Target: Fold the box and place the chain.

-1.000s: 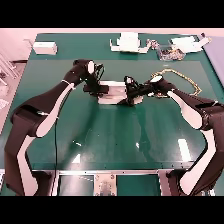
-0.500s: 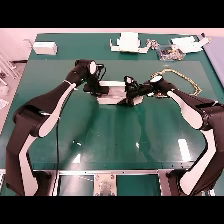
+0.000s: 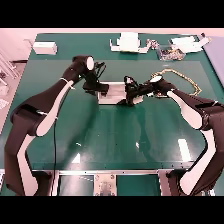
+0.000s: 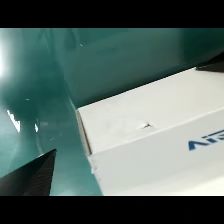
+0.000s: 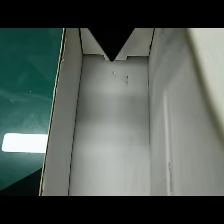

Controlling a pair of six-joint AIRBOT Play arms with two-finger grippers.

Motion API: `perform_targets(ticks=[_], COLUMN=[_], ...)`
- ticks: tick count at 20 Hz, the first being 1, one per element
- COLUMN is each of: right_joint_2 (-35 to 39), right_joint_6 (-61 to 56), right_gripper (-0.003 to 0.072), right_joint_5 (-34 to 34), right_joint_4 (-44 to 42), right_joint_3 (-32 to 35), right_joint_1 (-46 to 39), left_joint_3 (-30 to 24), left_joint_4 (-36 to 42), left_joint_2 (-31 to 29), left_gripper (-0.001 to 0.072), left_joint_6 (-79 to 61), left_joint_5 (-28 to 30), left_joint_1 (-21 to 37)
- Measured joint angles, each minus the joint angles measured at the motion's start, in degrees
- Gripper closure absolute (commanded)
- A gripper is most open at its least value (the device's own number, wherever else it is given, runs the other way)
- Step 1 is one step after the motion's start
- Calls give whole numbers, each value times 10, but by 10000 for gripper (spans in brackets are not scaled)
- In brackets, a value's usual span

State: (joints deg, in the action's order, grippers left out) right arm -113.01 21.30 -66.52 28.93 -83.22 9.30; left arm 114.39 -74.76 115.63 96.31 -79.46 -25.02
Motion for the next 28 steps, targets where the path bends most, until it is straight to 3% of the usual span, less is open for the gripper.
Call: perform_targets(ticks=[11, 17, 19, 20, 28], right_joint_2=[0, 0, 0, 0, 0], right_joint_6=[-1, -1, -1, -1, -1], right_gripper=[94, 94, 94, 94, 94], right_joint_5=[0, 0, 0, 0, 0], right_joint_4=[2, 1, 0, 1, 1], right_joint_3=[0, 0, 0, 0, 0], right_joint_1=[0, 0, 0, 0, 0], left_joint_3=[0, -82, -120, -141, -268], left_joint_4=[237, 298, 310, 315, 403], left_joint_2=[-55, -59, -59, -59, -58], left_gripper=[59, 60, 54, -11, -11], left_joint_6=[-366, -606, -682, -718, -945], left_joint_5=[-83, -106, -74, -51, 127], left_joint_1=[129, 174, 183, 186, 184])
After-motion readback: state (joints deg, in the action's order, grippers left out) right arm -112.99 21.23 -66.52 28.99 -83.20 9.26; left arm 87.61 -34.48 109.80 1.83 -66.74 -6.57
